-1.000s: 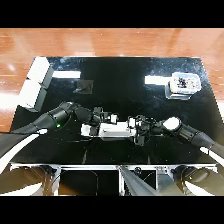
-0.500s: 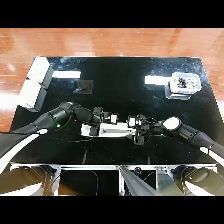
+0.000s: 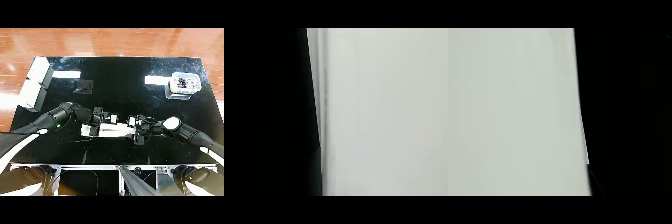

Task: Fold the box and place the chain.

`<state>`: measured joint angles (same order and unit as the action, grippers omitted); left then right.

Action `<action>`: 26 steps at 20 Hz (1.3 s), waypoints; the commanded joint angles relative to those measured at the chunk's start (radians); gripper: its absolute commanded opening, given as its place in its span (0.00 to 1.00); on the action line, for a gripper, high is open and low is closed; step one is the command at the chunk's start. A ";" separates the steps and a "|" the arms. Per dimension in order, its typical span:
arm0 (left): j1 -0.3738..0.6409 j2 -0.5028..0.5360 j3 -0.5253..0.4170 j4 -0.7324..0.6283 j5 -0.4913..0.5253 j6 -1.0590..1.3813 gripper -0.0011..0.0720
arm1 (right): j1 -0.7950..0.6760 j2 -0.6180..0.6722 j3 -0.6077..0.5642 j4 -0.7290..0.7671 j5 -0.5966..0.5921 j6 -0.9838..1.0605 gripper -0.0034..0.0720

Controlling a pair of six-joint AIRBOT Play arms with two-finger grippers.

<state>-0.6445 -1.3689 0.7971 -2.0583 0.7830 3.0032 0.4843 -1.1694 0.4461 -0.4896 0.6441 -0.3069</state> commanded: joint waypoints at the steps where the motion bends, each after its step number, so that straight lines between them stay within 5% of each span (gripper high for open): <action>1: 0.001 0.000 0.001 0.000 -0.002 0.000 0.04 | 0.000 0.000 0.000 -0.001 -0.001 0.000 0.87; 13: 0.001 0.000 0.001 0.000 -0.002 0.000 0.04 | 0.000 0.000 0.000 -0.001 -0.001 0.000 0.92; 15: 0.000 0.000 0.001 0.000 -0.002 0.000 0.04 | 0.000 0.000 0.000 -0.002 0.000 0.000 0.75; 26: 0.000 0.000 0.001 -0.001 -0.001 0.000 0.04 | 0.000 0.000 0.000 -0.002 -0.001 0.000 0.76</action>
<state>-0.6445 -1.3689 0.7971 -2.0583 0.7807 3.0028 0.4843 -1.1698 0.4461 -0.4911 0.6437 -0.3069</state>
